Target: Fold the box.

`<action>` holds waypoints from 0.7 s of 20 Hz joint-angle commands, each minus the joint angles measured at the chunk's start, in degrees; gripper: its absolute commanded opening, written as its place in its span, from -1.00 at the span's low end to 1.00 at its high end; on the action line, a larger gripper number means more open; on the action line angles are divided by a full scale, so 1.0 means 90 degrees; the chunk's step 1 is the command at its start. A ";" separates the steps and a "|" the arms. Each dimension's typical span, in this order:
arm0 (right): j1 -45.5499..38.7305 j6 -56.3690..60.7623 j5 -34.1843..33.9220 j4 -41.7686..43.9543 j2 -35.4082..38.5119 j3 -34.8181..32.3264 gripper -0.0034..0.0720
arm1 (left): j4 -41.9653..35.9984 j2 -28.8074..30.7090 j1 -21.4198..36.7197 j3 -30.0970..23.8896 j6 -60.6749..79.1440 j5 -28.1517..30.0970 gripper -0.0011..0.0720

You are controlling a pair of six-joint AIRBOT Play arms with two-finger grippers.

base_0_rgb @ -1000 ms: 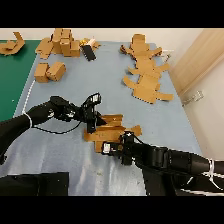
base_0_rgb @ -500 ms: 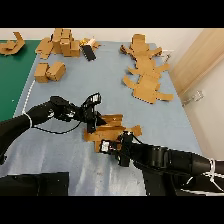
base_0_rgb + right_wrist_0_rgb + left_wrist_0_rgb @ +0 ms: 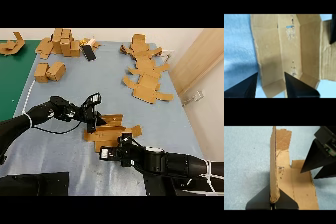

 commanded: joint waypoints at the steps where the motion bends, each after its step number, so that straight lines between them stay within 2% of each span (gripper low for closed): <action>1: -0.0012 0.0005 0.0070 -0.0359 -0.0102 -0.0010 0.41 | 0.0002 -0.0002 0.0002 0.0000 0.0002 0.0002 -0.93; 8: 0.0005 0.0029 0.0075 -0.0148 0.0019 0.0000 0.41 | 0.0002 -0.0002 0.0002 0.0000 0.0002 0.0002 -0.93; 10: 0.0134 0.0019 -0.0119 0.0151 0.0228 0.0000 0.41 | 0.0002 -0.0002 0.0002 0.0000 0.0000 0.0002 -0.93; 14: 0.0243 0.0017 -0.0491 -0.0005 0.0177 -0.0085 0.41 | 0.0002 -0.0002 0.0002 0.0000 0.0002 0.0005 -0.93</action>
